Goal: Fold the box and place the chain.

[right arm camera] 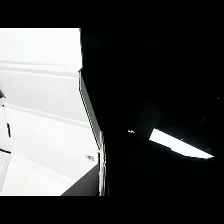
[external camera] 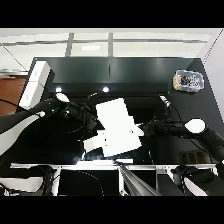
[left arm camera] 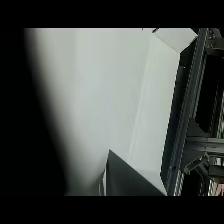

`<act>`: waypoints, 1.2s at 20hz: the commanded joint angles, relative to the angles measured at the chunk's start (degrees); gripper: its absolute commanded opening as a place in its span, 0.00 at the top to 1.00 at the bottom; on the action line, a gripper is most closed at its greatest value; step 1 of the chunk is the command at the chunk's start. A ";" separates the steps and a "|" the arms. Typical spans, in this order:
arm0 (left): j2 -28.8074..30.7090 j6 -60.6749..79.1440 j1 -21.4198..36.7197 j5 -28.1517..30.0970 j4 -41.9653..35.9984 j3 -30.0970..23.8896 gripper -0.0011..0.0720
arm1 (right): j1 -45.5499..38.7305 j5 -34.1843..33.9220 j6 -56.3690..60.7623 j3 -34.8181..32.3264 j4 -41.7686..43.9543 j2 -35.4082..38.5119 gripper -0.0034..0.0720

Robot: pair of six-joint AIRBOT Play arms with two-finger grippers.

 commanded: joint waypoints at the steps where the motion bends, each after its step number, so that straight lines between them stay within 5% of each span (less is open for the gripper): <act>1: -0.68 0.04 -0.07 -0.76 1.09 1.64 0.94 | 0.02 0.22 0.00 -0.02 -0.04 0.04 0.89; 2: -0.66 0.04 -0.07 -0.72 1.64 2.16 0.94 | 0.00 0.48 0.39 0.04 0.00 0.04 0.71; 3: -0.66 0.04 -0.07 -0.76 2.29 2.60 0.95 | -0.31 1.44 1.77 0.57 -0.02 0.09 0.32; 4: -0.59 0.04 -0.07 -0.87 3.30 3.08 0.95 | -1.40 4.33 2.10 2.27 -0.31 0.17 0.03; 10: 4.94 2.82 -1.49 2.05 14.01 4.39 0.95 | -10.95 24.20 0.00 19.12 -14.58 0.35 0.02; 12: 9.64 8.44 -4.35 5.62 14.58 3.30 0.95 | -10.93 24.00 -1.68 20.59 -22.32 0.35 0.02; 15: 14.34 13.99 -7.50 20.48 12.66 -0.42 0.95 | -10.93 17.68 -1.62 20.57 -27.69 0.35 0.03; 19: 13.22 29.51 -8.33 15.56 10.05 -1.25 0.95 | -9.53 16.31 -10.88 19.34 -21.05 0.15 0.02; 24: 10.10 29.94 -8.50 16.83 10.56 -1.25 0.95 | -2.64 13.14 -20.06 12.92 -21.03 0.11 0.01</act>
